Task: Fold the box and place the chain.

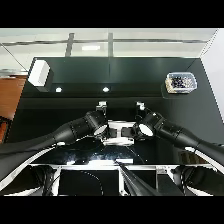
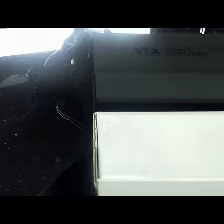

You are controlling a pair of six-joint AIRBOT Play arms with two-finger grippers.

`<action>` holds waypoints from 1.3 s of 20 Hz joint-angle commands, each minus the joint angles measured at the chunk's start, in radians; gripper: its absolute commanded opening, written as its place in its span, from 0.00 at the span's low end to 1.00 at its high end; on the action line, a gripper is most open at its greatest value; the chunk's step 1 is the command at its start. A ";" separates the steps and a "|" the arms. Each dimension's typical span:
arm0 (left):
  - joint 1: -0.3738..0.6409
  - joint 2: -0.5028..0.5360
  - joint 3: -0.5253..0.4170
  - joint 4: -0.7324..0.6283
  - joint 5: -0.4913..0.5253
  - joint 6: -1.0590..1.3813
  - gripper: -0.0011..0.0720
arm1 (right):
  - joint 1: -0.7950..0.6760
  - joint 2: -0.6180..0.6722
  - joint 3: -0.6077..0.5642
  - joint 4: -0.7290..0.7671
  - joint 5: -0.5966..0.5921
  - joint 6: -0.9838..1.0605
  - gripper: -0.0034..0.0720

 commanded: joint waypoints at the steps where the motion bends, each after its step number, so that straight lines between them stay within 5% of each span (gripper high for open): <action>1: 0.001 0.001 0.000 0.001 0.001 0.000 0.05 | 0.008 -0.012 0.003 -0.008 0.005 0.019 0.35; 6: 0.001 0.001 0.000 0.001 0.007 0.000 0.05 | 0.008 -0.012 0.003 -0.006 -0.013 0.016 0.20; 7: 0.001 0.001 0.000 0.001 0.007 0.000 0.05 | 0.008 -0.012 0.003 -0.004 -0.025 0.015 0.05; 12: 0.001 0.001 0.000 0.001 0.007 0.000 0.05 | 0.014 -0.012 0.003 0.002 -0.028 0.015 0.08; 13: 0.001 0.001 0.000 0.001 0.007 0.000 0.05 | 0.014 -0.012 0.003 0.004 -0.028 0.015 0.22; 14: 0.001 0.001 0.000 0.001 0.007 0.000 0.05 | 0.013 -0.012 0.003 0.005 -0.028 0.013 0.23; 26: 0.001 0.001 0.000 0.001 0.007 0.000 0.05 | 0.013 -0.012 0.003 0.046 -0.048 -0.010 0.24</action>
